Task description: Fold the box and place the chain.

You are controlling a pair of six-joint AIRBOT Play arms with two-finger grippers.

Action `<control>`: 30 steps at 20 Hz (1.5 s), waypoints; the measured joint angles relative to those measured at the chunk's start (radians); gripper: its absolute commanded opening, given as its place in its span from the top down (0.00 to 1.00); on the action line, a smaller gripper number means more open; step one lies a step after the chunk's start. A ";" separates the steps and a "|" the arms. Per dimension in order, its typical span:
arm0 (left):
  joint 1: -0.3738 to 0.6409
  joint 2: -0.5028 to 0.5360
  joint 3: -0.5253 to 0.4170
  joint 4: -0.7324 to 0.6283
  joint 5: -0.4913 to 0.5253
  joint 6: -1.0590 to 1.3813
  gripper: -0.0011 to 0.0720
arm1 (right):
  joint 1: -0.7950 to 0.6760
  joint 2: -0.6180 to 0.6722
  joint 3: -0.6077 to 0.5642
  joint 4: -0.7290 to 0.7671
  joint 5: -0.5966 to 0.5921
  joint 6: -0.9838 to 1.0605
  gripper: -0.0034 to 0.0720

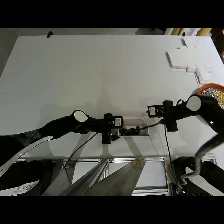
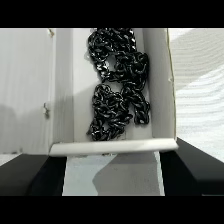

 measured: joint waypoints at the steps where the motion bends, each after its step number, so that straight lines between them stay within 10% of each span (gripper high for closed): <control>1: 0.000 0.000 0.000 0.000 0.000 0.000 0.51 | 0.001 -0.011 -0.003 -0.001 -0.005 -0.008 0.70; 23: 0.000 0.000 0.000 0.000 0.000 0.000 0.51 | 0.003 -0.042 -0.066 -0.003 -0.092 -0.056 0.73; 25: 0.000 0.000 0.000 0.000 0.000 0.000 0.51 | 0.003 -0.040 -0.076 0.000 -0.095 -0.059 0.90; 30: 0.000 0.000 0.000 0.000 0.000 0.000 0.51 | 0.003 0.035 -0.089 -0.001 -0.055 -0.055 0.93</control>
